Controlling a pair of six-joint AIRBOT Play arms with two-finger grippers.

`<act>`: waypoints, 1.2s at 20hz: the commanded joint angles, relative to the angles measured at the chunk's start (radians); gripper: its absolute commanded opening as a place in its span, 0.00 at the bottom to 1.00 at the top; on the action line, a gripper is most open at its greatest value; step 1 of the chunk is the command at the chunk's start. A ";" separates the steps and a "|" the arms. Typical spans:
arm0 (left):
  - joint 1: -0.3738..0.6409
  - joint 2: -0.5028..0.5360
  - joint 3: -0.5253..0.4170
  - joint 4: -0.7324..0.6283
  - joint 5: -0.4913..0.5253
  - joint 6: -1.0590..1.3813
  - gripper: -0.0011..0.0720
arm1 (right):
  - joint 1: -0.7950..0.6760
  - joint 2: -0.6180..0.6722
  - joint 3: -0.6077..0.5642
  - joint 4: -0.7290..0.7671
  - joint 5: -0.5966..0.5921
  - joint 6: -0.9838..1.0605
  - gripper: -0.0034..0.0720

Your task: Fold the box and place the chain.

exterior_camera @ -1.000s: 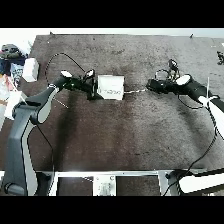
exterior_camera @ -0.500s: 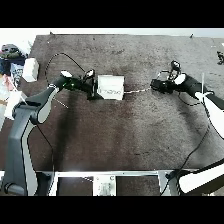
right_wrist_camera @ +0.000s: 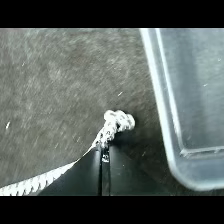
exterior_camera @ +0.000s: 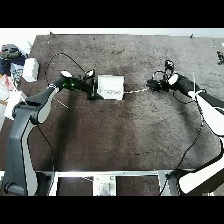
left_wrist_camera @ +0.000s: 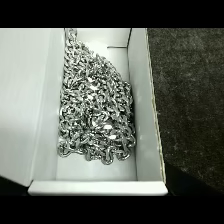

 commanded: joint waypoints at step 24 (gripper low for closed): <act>0.000 0.000 0.000 0.000 0.000 0.000 0.49 | 0.479 0.468 0.047 0.048 -0.142 -0.142 0.06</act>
